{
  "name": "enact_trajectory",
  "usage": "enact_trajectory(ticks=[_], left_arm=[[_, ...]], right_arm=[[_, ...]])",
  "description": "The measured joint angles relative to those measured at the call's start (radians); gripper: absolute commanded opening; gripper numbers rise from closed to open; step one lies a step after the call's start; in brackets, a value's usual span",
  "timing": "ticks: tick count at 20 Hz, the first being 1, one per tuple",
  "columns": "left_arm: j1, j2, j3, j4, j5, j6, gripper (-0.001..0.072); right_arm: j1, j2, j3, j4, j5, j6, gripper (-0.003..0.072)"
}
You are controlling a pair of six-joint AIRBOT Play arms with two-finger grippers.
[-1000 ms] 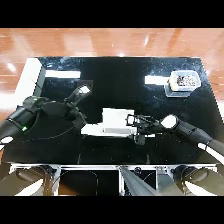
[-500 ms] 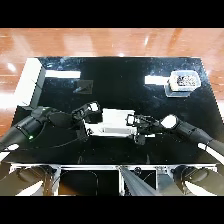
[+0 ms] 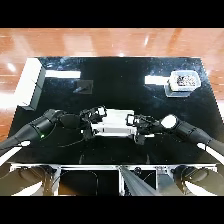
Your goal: Fold the box and place the chain.
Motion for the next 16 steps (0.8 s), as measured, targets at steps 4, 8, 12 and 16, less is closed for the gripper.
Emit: enact_trajectory(ticks=[4, 8, 12, 16], left_arm=[[-0.008, -0.019, 0.0, -0.05, -0.004, 0.023, 0.0444], [-0.035, -0.032, 0.001, -0.078, 0.0, 0.036, 0.0283], [-0.048, -0.037, 0.011, -0.095, 0.008, 0.04, 0.0283], [-0.056, -0.038, 0.022, -0.118, 0.007, 0.041, 0.0283]], right_arm=[[0.0, -0.001, -0.001, -0.001, 0.0, 0.0, 0.0488], [0.0, -0.001, 0.0, -0.003, 0.001, 0.0, 0.0488], [0.0, -0.001, 0.0, -0.003, 0.001, 0.0, 0.0488], [0.0, -0.001, 0.0, -0.003, 0.001, 0.0, 0.0488]])
